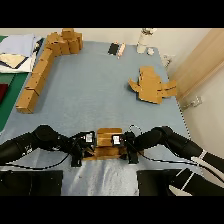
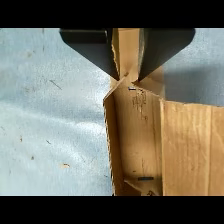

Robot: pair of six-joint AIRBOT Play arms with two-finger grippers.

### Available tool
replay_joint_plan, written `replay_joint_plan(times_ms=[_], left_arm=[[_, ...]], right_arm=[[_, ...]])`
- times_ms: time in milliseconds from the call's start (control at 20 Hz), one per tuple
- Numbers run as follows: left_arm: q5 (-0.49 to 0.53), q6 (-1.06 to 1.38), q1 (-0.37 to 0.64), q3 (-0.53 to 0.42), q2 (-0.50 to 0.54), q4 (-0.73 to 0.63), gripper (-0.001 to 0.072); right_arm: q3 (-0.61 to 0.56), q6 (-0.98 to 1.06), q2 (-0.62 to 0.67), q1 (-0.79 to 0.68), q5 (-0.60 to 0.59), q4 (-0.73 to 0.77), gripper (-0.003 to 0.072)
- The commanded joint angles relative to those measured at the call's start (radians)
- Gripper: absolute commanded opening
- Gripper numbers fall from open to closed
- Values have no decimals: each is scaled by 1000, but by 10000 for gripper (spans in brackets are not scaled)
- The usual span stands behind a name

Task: Fold the box.

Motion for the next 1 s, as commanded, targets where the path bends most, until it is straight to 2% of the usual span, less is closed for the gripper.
replay_joint_plan(times_ms=[0,50,500,800,950], left_arm=[[1,1,0,0,-6,-24,152],[1,2,-1,0,-6,-27,107],[106,39,-50,0,-35,-88,106],[106,40,-50,0,-35,-96,106],[106,96,-67,0,-36,-143,117]], right_arm=[[1,0,0,0,0,1,526],[1,0,0,0,0,1,526],[1,0,0,0,0,1,525],[1,0,0,0,0,1,525],[1,0,0,0,0,1,525]])
